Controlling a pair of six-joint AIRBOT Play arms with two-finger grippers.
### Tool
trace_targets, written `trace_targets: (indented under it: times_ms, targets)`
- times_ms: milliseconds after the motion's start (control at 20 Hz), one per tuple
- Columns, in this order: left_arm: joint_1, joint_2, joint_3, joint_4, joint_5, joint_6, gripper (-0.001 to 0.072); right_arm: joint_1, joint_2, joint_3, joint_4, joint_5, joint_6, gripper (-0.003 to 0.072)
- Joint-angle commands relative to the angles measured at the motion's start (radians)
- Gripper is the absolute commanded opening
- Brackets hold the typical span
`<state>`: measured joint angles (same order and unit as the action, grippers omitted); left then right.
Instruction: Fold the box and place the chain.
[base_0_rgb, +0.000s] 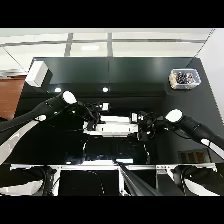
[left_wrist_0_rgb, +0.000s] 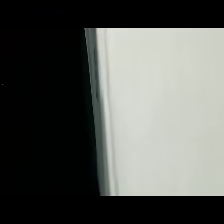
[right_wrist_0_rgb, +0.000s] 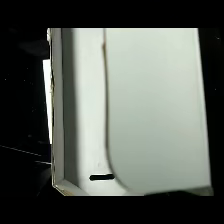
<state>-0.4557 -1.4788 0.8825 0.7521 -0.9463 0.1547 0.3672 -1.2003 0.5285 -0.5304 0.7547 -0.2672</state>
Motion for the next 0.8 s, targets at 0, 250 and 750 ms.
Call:
trace_targets:
  times_ms: [0,250,750]
  targets:
    - [0.0,0.001,0.001,-0.002,0.003,-0.002,0.0028,0.001,-0.032,0.001,-0.021,0.003,-0.014,0.063]
    - [0.0,0.0,0.001,-0.009,0.003,-0.006,0.0028,0.003,-0.046,0.007,-0.021,0.0,-0.014,0.063]
    - [-0.001,0.0,0.001,-0.009,-0.001,-0.006,0.0028,0.024,-0.055,0.008,-0.022,-0.006,0.002,0.0629]
